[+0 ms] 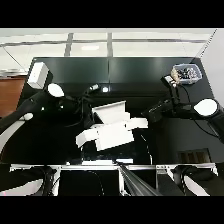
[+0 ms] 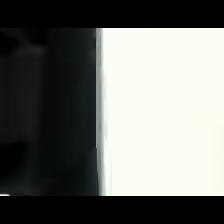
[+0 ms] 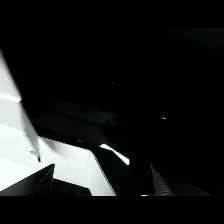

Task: Fold the box and place the chain.

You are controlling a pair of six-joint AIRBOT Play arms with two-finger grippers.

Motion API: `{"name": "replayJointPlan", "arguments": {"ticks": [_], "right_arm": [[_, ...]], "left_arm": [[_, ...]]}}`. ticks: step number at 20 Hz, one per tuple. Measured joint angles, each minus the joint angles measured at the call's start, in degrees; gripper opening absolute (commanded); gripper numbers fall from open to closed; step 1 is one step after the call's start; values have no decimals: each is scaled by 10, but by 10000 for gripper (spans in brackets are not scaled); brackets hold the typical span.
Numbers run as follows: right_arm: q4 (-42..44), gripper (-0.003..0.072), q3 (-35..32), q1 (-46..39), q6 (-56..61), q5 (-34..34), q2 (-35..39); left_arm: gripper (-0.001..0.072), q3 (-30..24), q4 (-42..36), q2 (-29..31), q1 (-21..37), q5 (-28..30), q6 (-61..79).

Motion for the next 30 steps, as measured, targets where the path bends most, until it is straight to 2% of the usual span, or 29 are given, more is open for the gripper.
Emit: {"name": "replayJointPlan", "arguments": {"ticks": [4, 8, 19, 24, 30], "right_arm": [[-6, 702, 4, 9, -15, -21, 0], [-40, 702, -4, 48, -76, -27, -1], [-82, 702, -78, 155, -273, -43, -1], [-82, 702, -108, 229, -343, -108, -7], [-64, 702, -117, 303, -374, -191, -51]], "left_arm": [[27, -33, 16, 9, -28, 119, 128], [27, -35, 18, -17, -41, 173, 224], [28, -35, 16, -34, -45, 190, 301], [28, -35, 17, -34, -45, 190, 303], [28, -35, 17, -34, -45, 189, 304]]}}
